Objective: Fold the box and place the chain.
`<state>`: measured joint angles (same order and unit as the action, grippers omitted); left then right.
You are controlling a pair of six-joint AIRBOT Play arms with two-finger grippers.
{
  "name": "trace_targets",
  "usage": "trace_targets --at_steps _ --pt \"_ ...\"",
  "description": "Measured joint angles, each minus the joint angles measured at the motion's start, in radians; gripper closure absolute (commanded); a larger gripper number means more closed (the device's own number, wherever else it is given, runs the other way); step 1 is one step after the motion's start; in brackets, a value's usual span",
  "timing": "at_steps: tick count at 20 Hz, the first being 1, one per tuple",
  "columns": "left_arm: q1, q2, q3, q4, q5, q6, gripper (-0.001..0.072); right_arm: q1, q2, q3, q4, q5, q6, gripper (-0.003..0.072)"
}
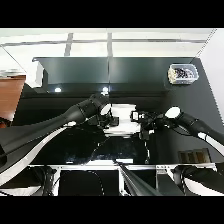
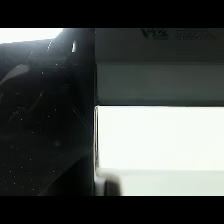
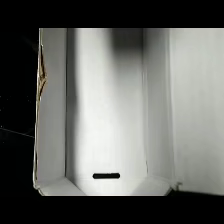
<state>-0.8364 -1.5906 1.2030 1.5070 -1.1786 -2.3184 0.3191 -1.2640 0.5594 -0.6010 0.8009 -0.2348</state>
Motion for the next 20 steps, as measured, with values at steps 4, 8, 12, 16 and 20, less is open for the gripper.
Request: trace_targets --at_steps 4,8,12,16,20 --pt "0.0 0.0 0.0 0.0 0.001 -0.001 0.0681 -0.011 0.062 0.001 -0.087 0.009 0.066 -0.0022" --pt "0.0 0.0 0.0 0.0 0.0 -0.002 0.068 -0.032 0.122 0.001 -0.144 0.029 0.095 0.0166" --pt "0.0 0.0 0.0 -0.001 0.0 -0.002 0.0681 -0.023 0.142 0.001 -0.15 0.06 0.103 0.0499" --pt "0.0 0.0 0.0 0.0 -0.003 -0.002 0.068 0.016 0.132 0.001 -0.085 0.069 0.106 0.0499" --pt "0.0 0.0 0.0 0.0 -0.007 0.0 0.068 0.055 0.102 0.0 0.048 0.024 0.109 0.0497"
